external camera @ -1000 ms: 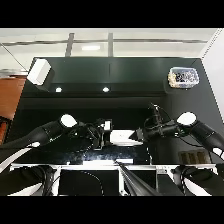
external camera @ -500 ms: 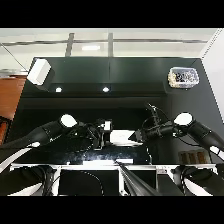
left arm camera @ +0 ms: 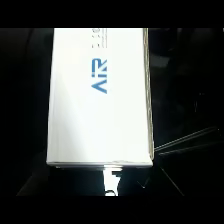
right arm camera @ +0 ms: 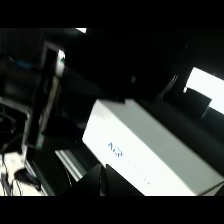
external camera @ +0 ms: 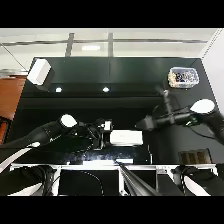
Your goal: Fold the box and place the chain.
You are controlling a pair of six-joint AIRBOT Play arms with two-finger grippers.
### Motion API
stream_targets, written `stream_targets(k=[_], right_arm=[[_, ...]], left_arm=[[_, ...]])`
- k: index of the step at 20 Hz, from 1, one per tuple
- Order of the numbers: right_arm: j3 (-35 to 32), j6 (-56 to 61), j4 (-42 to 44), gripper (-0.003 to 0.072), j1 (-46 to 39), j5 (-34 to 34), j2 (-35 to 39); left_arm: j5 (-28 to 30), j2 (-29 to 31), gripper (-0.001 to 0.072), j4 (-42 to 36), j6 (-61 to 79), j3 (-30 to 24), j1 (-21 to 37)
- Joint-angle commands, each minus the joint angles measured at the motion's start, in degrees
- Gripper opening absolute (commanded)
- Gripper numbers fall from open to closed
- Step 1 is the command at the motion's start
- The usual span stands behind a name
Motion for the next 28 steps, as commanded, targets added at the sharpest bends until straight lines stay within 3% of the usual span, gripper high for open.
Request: stream_targets(k=[1,5,8,11,14,18,21,28], right_arm=[[3.98,0.04,0.24,0.0048,-8.63,4.66,3.56],[6.54,-0.02,-1.16,0.0048,-19.32,9.77,5.88],[6.60,-0.70,-1.20,0.0048,-25.86,10.75,6.91],[6.51,-1.40,-1.18,0.0048,-26.53,8.96,6.91],[6.51,-1.55,-1.38,0.0048,-26.53,8.17,6.91],[6.51,-1.53,-3.39,0.0048,-26.53,8.04,6.91],[6.51,-1.57,-4.28,0.0048,-26.56,7.93,6.91],[6.51,0.35,-11.63,0.0048,-26.56,2.97,6.91]], left_arm=[[0.13,1.29,0.0710,0.87,-0.70,0.04,0.39],[-0.90,8.72,0.0712,10.27,-13.75,0.04,2.86],[-7.30,15.10,0.0711,18.88,-24.85,0.11,5.20],[-9.88,16.74,0.0710,19.02,-26.01,1.51,3.87],[-5.44,13.31,0.0706,19.04,-30.05,5.46,-0.48],[-5.90,1.31,0.0705,19.08,-30.14,15.08,-6.03],[-4.85,-4.55,0.0705,18.21,-30.12,21.40,-9.86],[-7.04,-8.70,0.0706,18.27,-30.14,23.32,-11.56]])
